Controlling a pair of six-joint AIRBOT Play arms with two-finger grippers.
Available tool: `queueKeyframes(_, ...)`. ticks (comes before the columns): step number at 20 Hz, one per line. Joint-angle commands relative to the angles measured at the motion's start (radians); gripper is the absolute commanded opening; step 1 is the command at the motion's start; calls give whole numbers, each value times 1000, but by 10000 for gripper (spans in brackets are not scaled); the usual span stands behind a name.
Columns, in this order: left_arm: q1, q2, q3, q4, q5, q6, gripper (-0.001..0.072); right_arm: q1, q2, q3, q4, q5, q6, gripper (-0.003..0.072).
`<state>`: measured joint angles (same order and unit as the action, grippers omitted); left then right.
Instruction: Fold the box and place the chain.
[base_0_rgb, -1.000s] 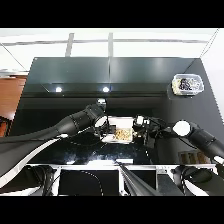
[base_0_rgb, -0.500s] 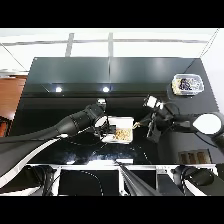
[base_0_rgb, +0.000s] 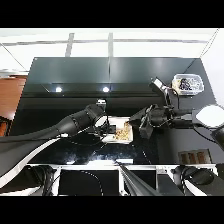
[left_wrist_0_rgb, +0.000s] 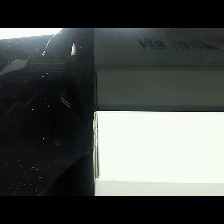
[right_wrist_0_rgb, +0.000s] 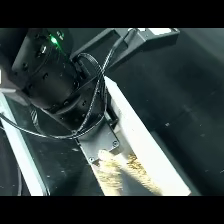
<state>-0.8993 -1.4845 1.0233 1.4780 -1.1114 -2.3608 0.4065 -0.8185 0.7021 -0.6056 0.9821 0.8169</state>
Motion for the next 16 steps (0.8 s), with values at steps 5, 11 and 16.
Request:
queueKeyframes(5,-1,-4,0,-2,-18,4,33,-67,-10,35,-27,59,69,396)
queueKeyframes(11,-1,3,25,-2,-29,-4,85,-258,14,79,-42,216,69,396)
queueKeyframes(16,-2,24,120,33,-95,31,437,-320,14,79,-42,259,69,396)
